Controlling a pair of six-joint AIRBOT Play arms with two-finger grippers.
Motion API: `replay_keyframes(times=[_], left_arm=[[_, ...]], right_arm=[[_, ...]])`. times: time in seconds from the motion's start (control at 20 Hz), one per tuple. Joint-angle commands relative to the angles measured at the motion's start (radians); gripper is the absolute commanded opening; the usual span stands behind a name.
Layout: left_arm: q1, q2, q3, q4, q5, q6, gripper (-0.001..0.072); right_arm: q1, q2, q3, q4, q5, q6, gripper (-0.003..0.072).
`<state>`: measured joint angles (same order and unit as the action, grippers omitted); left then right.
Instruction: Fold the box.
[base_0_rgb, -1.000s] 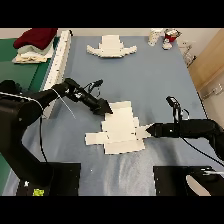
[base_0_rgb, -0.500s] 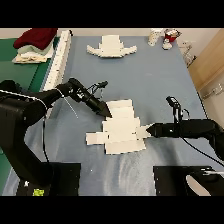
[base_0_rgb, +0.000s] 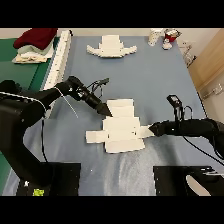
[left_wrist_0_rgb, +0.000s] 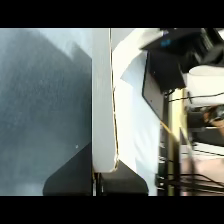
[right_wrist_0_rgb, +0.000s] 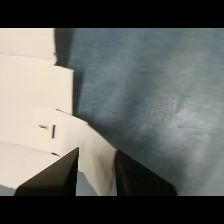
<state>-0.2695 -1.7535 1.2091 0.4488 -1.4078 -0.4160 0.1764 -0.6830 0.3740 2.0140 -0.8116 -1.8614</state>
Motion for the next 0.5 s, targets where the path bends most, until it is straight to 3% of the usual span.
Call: replay_keyframes(times=[0.0, 0.15, 0.3, 0.45], left_arm=[[-0.012, 0.063, -0.002, 0.0, 0.046, 0.179, 0.0008], [-0.05, 0.164, -0.059, 0.0, 0.171, 0.322, 0.0007], [-0.093, 0.298, -0.177, -0.005, 0.371, 0.41, 0.0007], [-0.144, 0.436, -0.298, -0.011, 0.464, 0.514, 0.0006]], right_arm=[[-0.003, -0.003, 0.05, -0.369, 0.074, 0.205, 0.0327], [-0.003, -0.032, 0.106, -0.497, 0.072, 0.333, 0.0327], [-0.002, -0.065, 0.139, -0.472, 0.072, 0.338, 0.0327], [-0.002, -0.066, 0.144, -0.473, 0.101, 0.384, 0.0327]])
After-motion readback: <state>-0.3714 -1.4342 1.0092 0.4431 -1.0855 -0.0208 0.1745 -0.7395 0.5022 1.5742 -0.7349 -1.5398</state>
